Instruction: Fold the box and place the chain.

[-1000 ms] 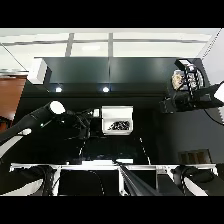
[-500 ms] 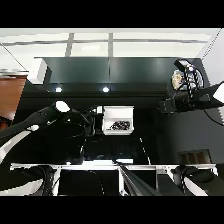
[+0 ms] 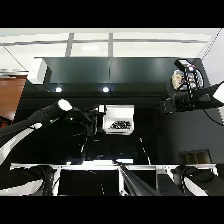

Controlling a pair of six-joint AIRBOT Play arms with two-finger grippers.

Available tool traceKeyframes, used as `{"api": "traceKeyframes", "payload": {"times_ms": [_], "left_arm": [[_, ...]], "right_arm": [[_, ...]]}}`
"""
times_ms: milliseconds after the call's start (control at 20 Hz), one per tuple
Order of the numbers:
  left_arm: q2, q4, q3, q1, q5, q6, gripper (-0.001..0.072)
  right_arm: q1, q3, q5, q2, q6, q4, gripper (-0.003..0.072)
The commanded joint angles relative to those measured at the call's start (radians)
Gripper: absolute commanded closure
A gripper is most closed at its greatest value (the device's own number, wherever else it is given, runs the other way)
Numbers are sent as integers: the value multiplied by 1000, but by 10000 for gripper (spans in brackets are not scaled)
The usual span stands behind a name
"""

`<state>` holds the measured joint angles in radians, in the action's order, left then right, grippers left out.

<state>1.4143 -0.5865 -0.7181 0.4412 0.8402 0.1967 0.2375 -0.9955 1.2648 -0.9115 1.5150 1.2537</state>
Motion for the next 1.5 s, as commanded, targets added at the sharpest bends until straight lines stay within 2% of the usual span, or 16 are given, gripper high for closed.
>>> {"api": "traceKeyframes", "payload": {"times_ms": [0,100,250,300,350,400,550,650,700,900,1100,1250,1450], "left_arm": [[2,0,-2,1,6,14,330],[2,0,-2,1,6,13,337],[2,0,-2,1,6,13,337],[2,0,-2,1,6,13,337],[2,0,-2,1,6,13,337],[2,0,-2,1,6,13,337],[2,0,-2,1,8,13,336],[2,0,-2,1,8,13,336],[2,0,-2,1,8,13,336],[2,0,-2,1,8,13,336],[2,0,-2,1,8,13,336],[2,0,-2,1,8,13,336],[2,0,-2,1,8,13,336]], "right_arm": [[2,4,-21,-2,0,-1,403],[2,26,-63,-5,-1,-13,403],[2,92,-199,-24,0,-81,401],[3,101,-242,-46,-1,-127,317],[3,101,-282,-79,-9,-188,30],[3,101,-329,-111,-50,-248,-22],[31,100,-534,-222,-148,-373,-18],[74,100,-598,-290,-232,-417,-18],[100,100,-594,-316,-287,-415,-17],[164,85,-445,-316,-713,-407,-16],[163,55,-340,-250,-1010,-382,-17],[165,55,-257,-257,-1045,-381,-17],[188,63,-247,-265,-1065,-381,-17]]}}
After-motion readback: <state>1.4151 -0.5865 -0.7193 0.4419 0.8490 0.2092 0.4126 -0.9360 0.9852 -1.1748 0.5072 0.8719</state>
